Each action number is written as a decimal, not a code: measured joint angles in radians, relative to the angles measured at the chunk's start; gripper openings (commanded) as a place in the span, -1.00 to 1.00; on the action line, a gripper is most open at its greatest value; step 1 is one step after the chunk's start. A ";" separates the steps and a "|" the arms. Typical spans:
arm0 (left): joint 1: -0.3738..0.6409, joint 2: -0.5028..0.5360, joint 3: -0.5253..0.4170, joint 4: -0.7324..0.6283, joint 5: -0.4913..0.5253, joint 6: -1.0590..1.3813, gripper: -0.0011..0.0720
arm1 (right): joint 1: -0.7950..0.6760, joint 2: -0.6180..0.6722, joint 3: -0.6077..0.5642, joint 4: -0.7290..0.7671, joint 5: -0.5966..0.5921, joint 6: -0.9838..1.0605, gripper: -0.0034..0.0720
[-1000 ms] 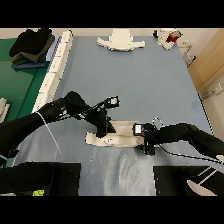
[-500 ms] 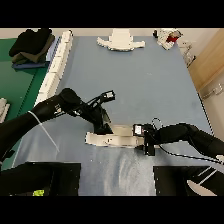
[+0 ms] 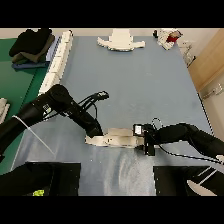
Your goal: Fold the box.
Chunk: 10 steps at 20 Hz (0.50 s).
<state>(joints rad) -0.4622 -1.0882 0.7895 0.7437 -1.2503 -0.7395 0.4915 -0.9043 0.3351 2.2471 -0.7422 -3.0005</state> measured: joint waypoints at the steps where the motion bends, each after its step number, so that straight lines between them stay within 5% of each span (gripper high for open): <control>1: -0.027 0.000 0.002 -0.031 -0.003 -0.032 -0.93 | 0.000 0.000 0.000 0.000 0.000 0.000 0.53; 6: -0.094 -0.042 0.029 -0.152 0.102 -0.136 -0.93 | 0.000 0.000 0.000 0.000 0.000 0.000 0.53; 10: -0.053 -0.126 0.038 -0.181 0.259 -0.220 -0.93 | 0.000 0.000 0.000 0.000 0.000 0.001 0.53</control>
